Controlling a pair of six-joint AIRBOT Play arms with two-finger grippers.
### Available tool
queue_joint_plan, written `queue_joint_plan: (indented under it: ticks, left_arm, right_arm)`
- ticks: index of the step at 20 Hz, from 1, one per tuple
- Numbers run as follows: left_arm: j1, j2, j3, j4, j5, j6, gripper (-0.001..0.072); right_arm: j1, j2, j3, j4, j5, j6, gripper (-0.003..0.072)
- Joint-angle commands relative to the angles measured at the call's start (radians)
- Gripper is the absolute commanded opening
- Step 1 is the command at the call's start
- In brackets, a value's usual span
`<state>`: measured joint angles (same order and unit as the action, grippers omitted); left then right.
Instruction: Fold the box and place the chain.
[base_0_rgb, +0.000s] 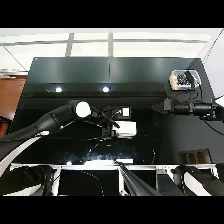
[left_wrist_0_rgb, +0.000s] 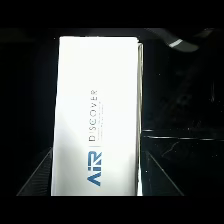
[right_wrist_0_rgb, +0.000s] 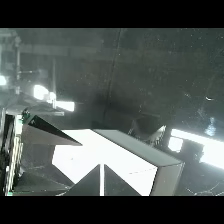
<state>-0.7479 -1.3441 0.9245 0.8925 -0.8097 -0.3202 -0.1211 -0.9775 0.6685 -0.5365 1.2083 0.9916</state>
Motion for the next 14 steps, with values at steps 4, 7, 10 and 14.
queue_joint_plan:
  ticks: [4,7,10,14]
  left_arm:
    - [-0.001,-0.011,0.0,-0.015,-0.005,0.002,0.0708]
    - [0.0,-0.012,0.0,-0.015,-0.002,0.002,0.0709]
    - [0.0,-0.011,0.001,-0.014,0.002,0.002,0.0708]
    - [0.002,0.008,0.003,-0.01,0.003,0.002,0.0709]
  right_arm:
    - [0.0,0.001,0.001,0.0,-0.001,0.0,0.0036]
    - [0.0,0.001,0.001,0.0,0.0,0.0,0.0036]
    - [0.0,0.001,0.001,0.0,0.0,0.0,0.0036]
    - [0.0,0.001,0.001,0.0,0.0,0.0,0.0036]
